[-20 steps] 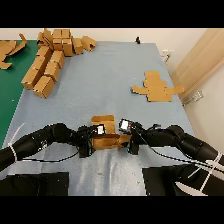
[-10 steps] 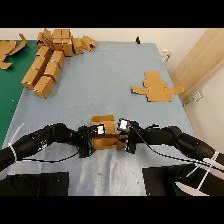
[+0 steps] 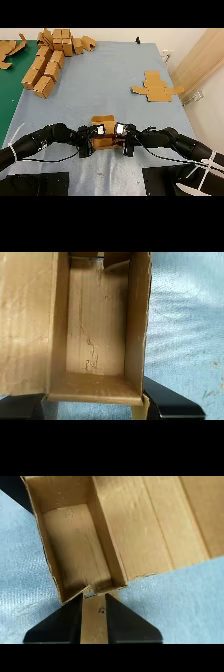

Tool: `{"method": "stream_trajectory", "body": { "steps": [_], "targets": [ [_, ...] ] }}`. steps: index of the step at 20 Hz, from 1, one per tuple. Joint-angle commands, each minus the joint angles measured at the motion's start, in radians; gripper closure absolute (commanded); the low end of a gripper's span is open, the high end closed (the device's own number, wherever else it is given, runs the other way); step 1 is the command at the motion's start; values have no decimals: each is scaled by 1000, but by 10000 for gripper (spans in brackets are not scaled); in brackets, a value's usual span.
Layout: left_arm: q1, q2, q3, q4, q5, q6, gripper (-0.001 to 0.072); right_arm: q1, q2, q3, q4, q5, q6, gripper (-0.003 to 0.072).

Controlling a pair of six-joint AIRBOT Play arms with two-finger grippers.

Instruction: Fold the box.

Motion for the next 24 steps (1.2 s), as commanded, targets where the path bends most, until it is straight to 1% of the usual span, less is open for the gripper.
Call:
{"method": "stream_trajectory", "body": {
  "steps": [1, 6, 15, 17, 22, 23, 24],
  "targets": [
    [0, -1, 0, -1, 1, -1, 179, 16, -25, 1, 2, 44, -18, 522],
    [0, -1, 0, -1, 1, -1, 179, 22, -51, 2, 4, 85, -61, 529],
    [0, -1, 0, -1, 1, -1, 179, 23, -52, 22, 13, 92, -97, 515],
    [0, -1, 0, -1, 1, -1, 179, 23, -52, 23, 26, 84, -97, 373],
    [0, -1, 0, -1, 1, -1, 179, 61, -61, 22, 31, 76, -97, 370],
    [0, -1, 0, -1, 1, -1, 179, 60, -68, 22, 31, 75, -97, 284],
    [0, -1, 0, -1, 1, -1, 179, 60, -75, 22, 31, 75, -97, 222]
  ]
}}
